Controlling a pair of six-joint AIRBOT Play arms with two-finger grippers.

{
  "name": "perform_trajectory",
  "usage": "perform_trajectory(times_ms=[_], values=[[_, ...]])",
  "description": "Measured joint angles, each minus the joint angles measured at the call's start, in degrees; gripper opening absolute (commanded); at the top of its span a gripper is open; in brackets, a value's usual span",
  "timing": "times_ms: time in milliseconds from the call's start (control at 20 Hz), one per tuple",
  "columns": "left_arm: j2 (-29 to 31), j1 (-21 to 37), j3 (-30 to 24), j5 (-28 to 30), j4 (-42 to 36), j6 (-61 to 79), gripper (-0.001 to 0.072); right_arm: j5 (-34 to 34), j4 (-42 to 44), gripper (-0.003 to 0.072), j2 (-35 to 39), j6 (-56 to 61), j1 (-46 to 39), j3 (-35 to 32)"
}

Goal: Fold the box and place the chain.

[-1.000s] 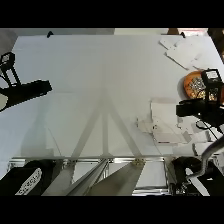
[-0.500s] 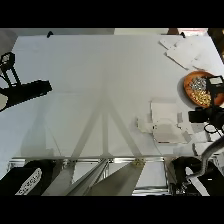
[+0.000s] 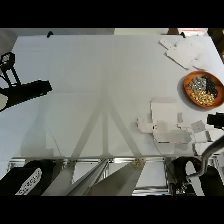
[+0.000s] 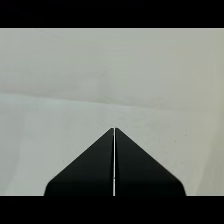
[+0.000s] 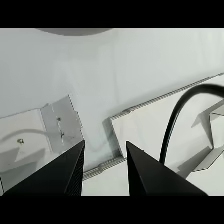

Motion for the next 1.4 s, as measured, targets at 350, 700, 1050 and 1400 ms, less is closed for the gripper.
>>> perform_trajectory(times_ms=[350, 700, 1050, 1400], values=[[0.00, 0.00, 0.02, 0.00, 0.00, 0.02, 0.0007, -0.33, 10.97, 0.0414, -12.90, -8.98, -8.50, 0.31], [0.00, 0.00, 0.00, 0.00, 0.00, 0.02, 0.0007, -0.31, 13.07, 0.0377, -26.49, -11.21, -9.44, 4.33], [0.00, 0.00, 0.00, 0.00, 0.00, 0.00, 0.0007, 2.19, 14.73, 0.0008, -31.78, -15.82, -9.51, 5.79], [0.00, 0.00, 0.00, -0.02, -0.02, 0.02, 0.0007, 6.93, 19.80, 0.0011, -32.28, -24.52, -9.53, 6.97]])
